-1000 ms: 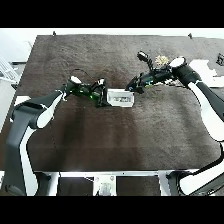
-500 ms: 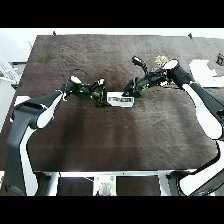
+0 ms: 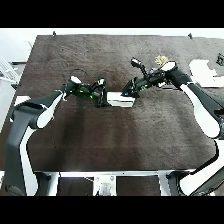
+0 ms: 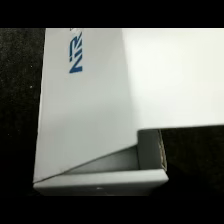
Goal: Fold the box and place the chain.
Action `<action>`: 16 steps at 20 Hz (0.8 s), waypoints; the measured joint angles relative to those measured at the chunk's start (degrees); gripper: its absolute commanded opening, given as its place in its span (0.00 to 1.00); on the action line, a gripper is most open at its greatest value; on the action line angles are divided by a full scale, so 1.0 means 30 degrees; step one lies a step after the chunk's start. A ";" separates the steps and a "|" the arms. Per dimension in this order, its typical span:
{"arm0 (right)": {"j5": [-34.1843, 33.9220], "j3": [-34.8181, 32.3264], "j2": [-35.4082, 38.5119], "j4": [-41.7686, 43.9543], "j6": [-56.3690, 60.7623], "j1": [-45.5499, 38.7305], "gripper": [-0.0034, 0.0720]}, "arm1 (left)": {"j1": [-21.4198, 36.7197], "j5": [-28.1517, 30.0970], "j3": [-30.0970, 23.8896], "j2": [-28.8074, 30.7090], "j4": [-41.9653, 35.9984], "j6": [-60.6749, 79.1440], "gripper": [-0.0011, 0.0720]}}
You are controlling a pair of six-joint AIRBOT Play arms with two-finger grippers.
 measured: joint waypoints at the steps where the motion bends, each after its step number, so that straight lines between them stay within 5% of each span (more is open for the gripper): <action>1: -0.0131 0.0000 0.0000 0.0007 -0.0211 0.0000 0.55 | 0.0000 0.0000 0.0000 0.0000 0.0000 0.0000 0.64; 3: -0.0262 0.0000 0.0000 0.0007 -0.0546 0.0000 0.57 | 0.0000 0.0000 0.0000 0.0000 0.0000 0.0000 0.64; 5: -0.0386 0.0000 0.0000 0.0007 -0.0721 0.0000 0.74 | 0.0000 0.0000 0.0000 0.0000 0.0000 0.0000 0.64; 16: 0.0430 0.0000 -0.0568 -0.0007 -0.0984 0.0000 0.73 | 0.0000 0.0000 0.0000 0.0000 0.0000 0.0000 0.64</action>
